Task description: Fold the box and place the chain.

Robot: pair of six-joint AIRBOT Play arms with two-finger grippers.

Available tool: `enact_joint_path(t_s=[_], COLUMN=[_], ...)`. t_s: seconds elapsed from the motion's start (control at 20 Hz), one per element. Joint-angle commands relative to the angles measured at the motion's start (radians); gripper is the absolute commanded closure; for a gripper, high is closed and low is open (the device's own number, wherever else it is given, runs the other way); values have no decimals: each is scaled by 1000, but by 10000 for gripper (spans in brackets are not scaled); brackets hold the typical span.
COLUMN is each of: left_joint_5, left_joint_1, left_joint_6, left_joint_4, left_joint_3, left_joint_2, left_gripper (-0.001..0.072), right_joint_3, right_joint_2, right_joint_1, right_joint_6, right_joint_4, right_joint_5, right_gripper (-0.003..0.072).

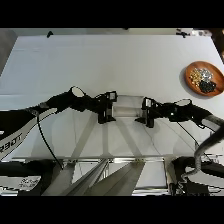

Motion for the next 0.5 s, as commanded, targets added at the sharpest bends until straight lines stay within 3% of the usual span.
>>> enact_joint_path(t_s=[0.0,0.15,0.3,0.45], left_joint_5=[2,3,4,3], left_joint_1=[-1,-1,-1,-1], left_joint_6=[-1,-2,-1,-1], left_joint_4=[3,4,4,6], left_joint_3=[0,0,0,0], left_joint_2=[-1,-1,-1,-1], left_gripper=[379,398,303,295], right_joint_3=[0,0,0,0], right_joint_2=[0,0,0,0], right_joint_1=[0,0,0,0], right_joint_6=[0,0,0,0], right_joint_4=[0,0,0,0], right_joint_5=[0,0,0,0], right_gripper=[283,283,283,283])
